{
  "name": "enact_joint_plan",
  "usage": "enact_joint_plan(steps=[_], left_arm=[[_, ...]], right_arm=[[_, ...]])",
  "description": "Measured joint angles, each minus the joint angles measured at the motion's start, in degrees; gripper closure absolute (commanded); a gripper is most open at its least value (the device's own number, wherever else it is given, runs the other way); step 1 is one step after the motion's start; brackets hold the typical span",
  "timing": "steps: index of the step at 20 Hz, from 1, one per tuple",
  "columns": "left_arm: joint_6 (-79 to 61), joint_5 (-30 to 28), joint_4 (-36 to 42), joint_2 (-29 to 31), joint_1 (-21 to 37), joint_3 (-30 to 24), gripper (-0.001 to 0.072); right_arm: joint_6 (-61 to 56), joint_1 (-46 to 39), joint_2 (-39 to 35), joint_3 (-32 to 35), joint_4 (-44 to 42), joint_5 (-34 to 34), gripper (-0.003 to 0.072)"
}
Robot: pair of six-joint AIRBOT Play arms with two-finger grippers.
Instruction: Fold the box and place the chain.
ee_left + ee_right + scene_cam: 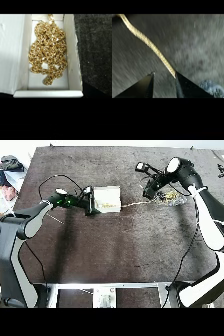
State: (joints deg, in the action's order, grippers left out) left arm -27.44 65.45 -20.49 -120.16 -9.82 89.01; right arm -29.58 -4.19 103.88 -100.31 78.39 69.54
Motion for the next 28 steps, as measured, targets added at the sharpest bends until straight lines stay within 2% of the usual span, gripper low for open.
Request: enact_joint_plan(steps=[5, 14, 16, 17, 18, 19, 20, 21, 25, 28], left_arm=[[0.00, 0.00, 0.00, 0.00, 0.00, 0.00, 0.0402], [0.02, 0.02, 0.00, 0.00, 0.00, 0.00, 0.0402], [0.02, 0.02, 0.00, 0.00, 0.00, 0.00, 0.0402], [0.02, 0.02, 0.00, 0.00, 0.00, 0.00, 0.0402], [0.02, 0.02, 0.00, 0.00, 0.00, 0.00, 0.0402], [0.02, 0.02, 0.00, 0.00, 0.00, 0.00, 0.0402], [0.02, 0.02, 0.00, 0.00, 0.00, 0.00, 0.0402], [0.02, 0.02, -0.02, 0.00, 0.00, 0.00, 0.0402], [0.02, 0.04, 0.00, 0.00, 0.00, 0.00, 0.0402], [0.02, 0.04, 0.00, 0.00, 0.00, 0.00, 0.0402]], right_arm=[[0.96, -0.87, 4.55, 0.00, 5.57, 0.11, 0.0369], [3.08, -1.05, 8.87, -0.11, 2.01, -5.27, 0.0371], [3.72, -1.09, 9.60, -0.17, 1.27, -6.12, 0.0433], [3.98, -1.14, 9.88, -0.22, 0.90, -6.01, 0.0433], [4.13, -1.14, 10.16, -0.24, 0.85, -6.05, 0.0488], [4.61, -1.16, 10.38, -0.24, 0.66, -5.77, 0.0615], [5.31, -1.16, 10.56, -0.24, 0.48, -5.31, 0.0639], [6.12, -1.16, 10.62, -0.26, 0.44, -5.20, 0.0705], [8.07, -1.14, 8.46, 0.09, -1.90, -1.99, 0.0705], [9.07, -0.94, 3.17, -0.09, -10.36, -1.18, 0.0705]])
